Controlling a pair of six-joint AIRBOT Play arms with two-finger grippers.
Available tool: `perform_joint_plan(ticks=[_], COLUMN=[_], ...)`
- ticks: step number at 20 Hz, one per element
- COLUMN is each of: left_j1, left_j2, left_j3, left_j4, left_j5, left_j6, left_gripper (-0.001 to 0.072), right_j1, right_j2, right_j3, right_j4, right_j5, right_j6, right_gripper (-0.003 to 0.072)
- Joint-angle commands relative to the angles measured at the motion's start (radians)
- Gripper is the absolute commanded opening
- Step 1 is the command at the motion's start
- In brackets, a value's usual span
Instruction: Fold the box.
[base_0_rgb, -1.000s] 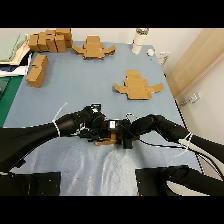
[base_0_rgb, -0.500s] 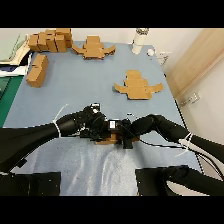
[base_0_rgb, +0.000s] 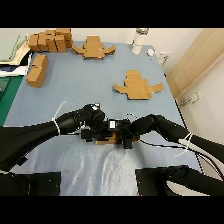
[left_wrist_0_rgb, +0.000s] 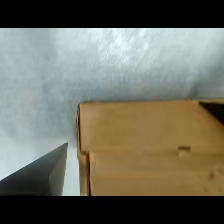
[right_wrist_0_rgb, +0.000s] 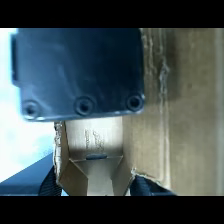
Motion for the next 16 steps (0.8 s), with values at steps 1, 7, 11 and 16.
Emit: perform_joint_plan(ticks=[1, 7, 11, 16], left_j1=[0.029, 0.203, 0.331, 0.456], left_j2=[0.002, 0.002, 0.002, 0.001], left_j3=[0.045, 0.085, 0.086, 0.085], left_j4=[-0.020, -0.310, -0.451, -0.452], left_j5=[-0.134, -0.257, -0.257, -0.257], left_j6=[0.002, 0.152, 0.241, 0.412], left_gripper=[0.0512, 0.0512, 0.0512, 0.0511], right_j1=[0.000, 0.000, 0.000, 0.000], right_j2=[0.001, 0.001, 0.001, 0.001], right_j3=[0.001, 0.001, 0.001, 0.001], right_j4=[0.000, 0.000, 0.000, 0.000], right_j5=[-0.002, -0.002, -0.002, -0.002], right_j6=[0.002, 0.002, 0.002, 0.002], right_gripper=[0.0474, 0.0474, 0.0474, 0.0474])
